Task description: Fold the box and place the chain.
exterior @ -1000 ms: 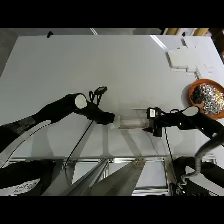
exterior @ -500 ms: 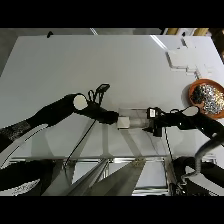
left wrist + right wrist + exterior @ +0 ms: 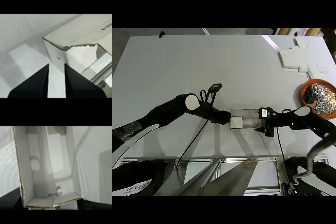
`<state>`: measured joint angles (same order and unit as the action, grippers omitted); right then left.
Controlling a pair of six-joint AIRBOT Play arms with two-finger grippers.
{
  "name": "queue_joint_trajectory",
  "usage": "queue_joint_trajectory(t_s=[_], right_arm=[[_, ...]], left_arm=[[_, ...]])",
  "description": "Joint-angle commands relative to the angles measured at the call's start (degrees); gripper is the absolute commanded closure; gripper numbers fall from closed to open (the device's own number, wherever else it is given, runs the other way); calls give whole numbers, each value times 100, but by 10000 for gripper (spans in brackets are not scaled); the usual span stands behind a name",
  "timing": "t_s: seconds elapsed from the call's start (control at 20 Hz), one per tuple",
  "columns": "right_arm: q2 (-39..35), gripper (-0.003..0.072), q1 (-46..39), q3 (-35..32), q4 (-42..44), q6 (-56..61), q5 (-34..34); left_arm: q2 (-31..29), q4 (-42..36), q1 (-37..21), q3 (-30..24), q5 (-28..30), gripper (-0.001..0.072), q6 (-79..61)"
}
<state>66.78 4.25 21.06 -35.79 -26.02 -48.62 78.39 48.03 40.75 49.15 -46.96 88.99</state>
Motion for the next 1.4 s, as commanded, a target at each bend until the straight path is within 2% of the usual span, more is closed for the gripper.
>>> queue_joint_trajectory(t_s=[0.0,0.1,0.25,0.3,0.35,0.65,1.05,1.35], right_arm=[[-7,330,-4,0,2,2,0],[-7,330,-4,0,2,2,0],[-7,330,-4,0,2,2,0],[-7,330,-4,0,2,2,0],[-7,330,-4,0,2,2,0],[-7,330,-4,0,2,2,2],[-7,330,-4,0,2,2,0],[-7,330,-4,0,2,2,2]], left_arm=[[-2,-2,-13,17,-2,478,2],[-2,-4,-48,85,-15,412,24],[-2,-4,-63,138,-37,410,133],[-2,-2,-35,138,-35,398,142],[0,-7,-11,138,-33,354,199],[26,247,221,146,52,354,610],[380,1115,549,682,-44,357,1921],[409,1716,734,887,-271,361,2684]])
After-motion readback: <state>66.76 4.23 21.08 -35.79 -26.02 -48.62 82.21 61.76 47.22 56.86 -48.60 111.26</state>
